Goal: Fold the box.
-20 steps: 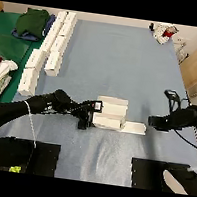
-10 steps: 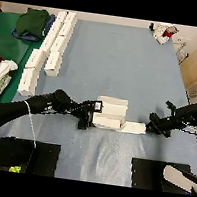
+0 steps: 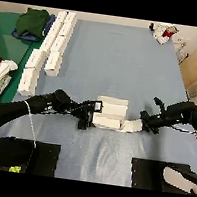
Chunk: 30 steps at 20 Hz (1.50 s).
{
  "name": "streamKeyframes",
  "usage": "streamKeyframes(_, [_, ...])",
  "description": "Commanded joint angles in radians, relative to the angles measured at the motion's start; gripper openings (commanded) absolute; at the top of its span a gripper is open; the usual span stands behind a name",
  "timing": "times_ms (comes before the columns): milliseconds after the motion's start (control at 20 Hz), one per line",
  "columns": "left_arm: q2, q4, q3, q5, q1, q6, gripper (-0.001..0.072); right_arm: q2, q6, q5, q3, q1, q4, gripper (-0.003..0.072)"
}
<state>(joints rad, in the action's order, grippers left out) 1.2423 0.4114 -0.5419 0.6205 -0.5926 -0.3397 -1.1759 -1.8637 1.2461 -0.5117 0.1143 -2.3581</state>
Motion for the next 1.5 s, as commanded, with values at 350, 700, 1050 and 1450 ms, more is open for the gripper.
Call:
streamKeyframes(350, [0.0, 0.0, 0.0, 0.0, 0.0, 0.0, 0.0459, 0.161, -0.003, -0.01, -0.024, -0.174, -0.037, 0.0441])
streamKeyframes(700, [0.0, 0.0, 0.0, 0.0, 0.0, 0.0, 0.0459, 0.159, 0.248, -0.204, -0.097, -0.424, 0.207, 0.0451])
streamKeyframes(1050, [0.0, 0.0, 0.0, 0.0, 0.0, 0.0, 0.0459, 0.098, 0.718, -0.203, -0.248, -0.706, 0.55, 0.0447])
streamKeyframes(1450, [0.0, 0.0, -0.001, 0.0, 0.0, 0.0, 0.0459, -0.153, 1.067, -0.035, -0.396, -0.901, 0.796, 0.0444])
